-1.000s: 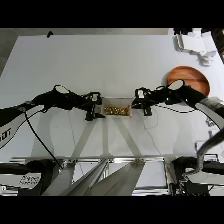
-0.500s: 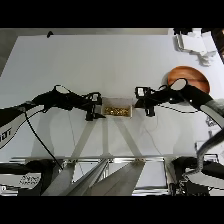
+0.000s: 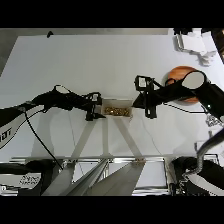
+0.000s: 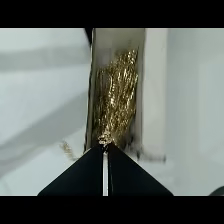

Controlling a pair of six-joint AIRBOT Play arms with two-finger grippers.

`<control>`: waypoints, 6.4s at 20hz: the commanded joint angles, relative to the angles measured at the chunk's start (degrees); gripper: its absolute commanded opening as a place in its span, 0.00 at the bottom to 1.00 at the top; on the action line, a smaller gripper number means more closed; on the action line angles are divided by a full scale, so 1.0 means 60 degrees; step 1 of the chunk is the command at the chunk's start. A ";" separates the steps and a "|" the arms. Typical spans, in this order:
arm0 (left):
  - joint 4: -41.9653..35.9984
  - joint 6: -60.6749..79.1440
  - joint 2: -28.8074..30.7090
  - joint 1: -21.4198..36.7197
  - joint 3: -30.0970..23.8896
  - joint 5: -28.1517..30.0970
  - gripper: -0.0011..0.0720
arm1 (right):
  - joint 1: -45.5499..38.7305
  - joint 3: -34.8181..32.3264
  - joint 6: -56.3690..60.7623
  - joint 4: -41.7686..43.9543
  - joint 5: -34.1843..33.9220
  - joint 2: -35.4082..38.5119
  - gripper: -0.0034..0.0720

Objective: Fold the box and place the chain.

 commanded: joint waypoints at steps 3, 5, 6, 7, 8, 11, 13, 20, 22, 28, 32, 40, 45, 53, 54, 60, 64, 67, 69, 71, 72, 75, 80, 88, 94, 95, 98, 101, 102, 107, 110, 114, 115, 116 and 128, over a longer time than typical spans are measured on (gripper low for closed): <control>0.0004 0.0000 0.0007 0.0007 0.0004 0.0000 0.31 | 0.0984 0.0933 0.0743 0.1129 -0.2288 0.0153 0.05; 0.0004 0.0000 0.0007 0.0007 0.0004 0.0000 0.31 | 0.1239 0.0933 0.0743 0.1067 -0.2769 0.0135 0.05; 0.0004 0.0000 0.0007 0.0007 0.0004 0.0000 0.31 | 0.1330 0.0933 0.0743 0.1082 -0.2747 0.0084 0.05; 0.0007 0.0000 0.0007 0.0004 0.0004 0.0000 0.31 | 0.1399 0.0933 0.0743 0.1075 -0.2637 -0.0004 0.05; 0.0004 0.0000 0.0007 0.0007 0.0004 0.0000 0.31 | 0.1461 0.0929 0.0743 0.1071 -0.2473 -0.0138 0.06; 0.0007 0.0000 0.0007 0.0007 0.0004 0.0000 0.31 | 0.1504 0.0933 0.0743 0.1056 -0.1763 -0.0637 0.06; 0.0004 0.0000 0.0007 0.0007 0.0004 0.0000 0.31 | 0.1504 0.0933 0.1075 0.0681 -0.1694 -0.0885 0.21; 0.0007 0.0000 0.0007 0.0007 0.0004 -0.0004 0.31 | 0.0623 0.1144 0.2503 0.0444 -0.1781 -0.1246 0.23; 0.0007 0.0000 0.0007 0.0007 0.0004 -0.0004 0.31 | 0.0226 0.1432 0.4105 0.0765 -0.1683 -0.1647 0.21; 0.0004 0.0000 0.0007 0.0007 0.0004 -0.0004 0.31 | -0.0120 0.1665 0.4462 0.1366 0.0831 -0.3118 0.31; 0.0007 0.0000 0.0007 0.0007 0.0004 0.0000 0.31 | -0.0004 0.1661 0.3770 0.1333 0.0951 -0.3424 0.40; 0.0004 0.0000 0.0007 0.0007 0.0004 0.0000 0.31 | 0.0783 0.1213 0.2087 0.0860 -0.0178 -0.2801 0.40; 0.0004 0.0000 0.0007 0.0007 0.0004 0.0000 0.31 | 0.1661 0.0178 0.1902 -0.0499 -0.2889 -0.1869 0.40; 0.0007 0.0000 0.0007 0.0007 0.0004 0.0000 0.31 | 0.2164 -0.0171 0.1971 -0.0623 -0.3712 -0.1570 0.47; 0.0004 0.0000 0.0007 0.0007 0.0004 0.0000 0.31 | 0.2259 -0.0171 0.1974 -0.0597 -0.3701 -0.1384 0.47; 0.0007 0.0000 0.0007 0.0007 0.0004 0.0000 0.31 | 0.2481 -0.0346 0.3027 -0.0612 -0.3683 -0.0940 0.53; 0.0007 0.0000 0.0007 0.0007 0.0004 0.0000 0.31 | 0.2481 -0.1260 0.2433 -0.0714 -0.4590 -0.0940 0.59; 0.0004 0.0000 0.0007 0.0007 0.0004 -0.0004 0.31 | 0.2481 -0.1792 0.2426 -0.0714 -0.4951 -0.0940 0.59; 0.0004 0.0000 0.0007 0.0007 0.0004 0.0000 0.31 | 0.2481 -0.1814 0.2426 -0.0678 -0.4965 -0.0936 0.59; 0.0004 0.0000 0.0007 0.0007 0.0004 0.0000 0.31 | 0.2514 -0.1814 0.2346 -0.0648 -0.4962 -0.0936 0.59; 0.0004 0.0000 0.0007 0.0007 0.0004 -0.0004 0.31 | 0.2539 -0.1814 0.2182 -0.0725 -0.4965 -0.0936 0.59; 0.0004 0.0000 0.0004 0.0007 0.0004 0.0000 0.31 | 0.2812 -0.1810 0.1800 -0.0718 -0.4969 -0.0805 0.59; 0.0007 0.0000 0.0004 0.0007 0.0004 0.0000 0.31 | 0.3501 -0.1818 0.0841 -0.0765 -0.5023 -0.0525 0.68; 0.0004 0.0000 0.0007 0.0007 0.0004 -0.0004 0.31 | 0.3501 -0.2313 0.0914 -0.1457 -0.6601 -0.0543 0.65; 0.0004 0.0000 0.0007 0.0004 0.0004 0.0000 0.31 | 0.3723 -0.2393 0.0943 -0.1821 -0.7300 -0.0313 0.58; 0.0007 0.0000 0.0007 0.0007 0.0004 -0.0004 0.31 | 0.3803 -0.2393 0.0954 -0.1942 -0.7388 -0.0262 0.51; 0.0007 0.0000 0.0007 0.0007 0.0004 0.0000 0.31 | 0.3818 -0.2393 0.1195 -0.1956 -0.7391 -0.0226 0.46; 0.0004 0.0000 0.0004 0.0007 0.0004 0.0000 0.31 | 0.3818 -0.2393 0.1370 -0.1956 -0.7388 -0.0175 0.37; 0.0007 0.0000 0.0007 0.0007 0.0004 0.0000 0.31 | 0.3818 -0.2393 0.1373 -0.1956 -0.7384 -0.0175 0.35; 0.0004 0.0000 0.0007 0.0007 0.0004 -0.0004 0.31 | 0.3818 -0.2393 0.1851 -0.1956 -0.7297 -0.0215 0.33; 0.0007 0.0000 0.0007 0.0007 0.0004 0.0000 0.31 | 0.3818 -0.2404 0.1945 -0.1949 -0.7257 -0.0474 0.33; 0.0007 0.0000 0.0004 0.0007 0.0004 -0.0004 0.31 | 0.3818 -0.2404 0.1985 -0.1934 -0.6652 -0.0535 0.37; 0.0004 0.0000 0.0007 0.0007 0.0004 -0.0004 0.31 | 0.3818 -0.2404 0.1982 -0.1920 -0.6670 -0.0492 0.50; 0.0007 0.0000 0.0007 0.0007 0.0004 -0.0004 0.31 | 0.3818 -0.2401 0.1982 -0.1909 -0.6710 -0.0393 0.58; 0.0007 0.0000 0.0007 0.0007 0.0004 0.0000 0.31 | 0.1971 -0.2040 0.3916 0.2892 -0.5894 0.0324 0.05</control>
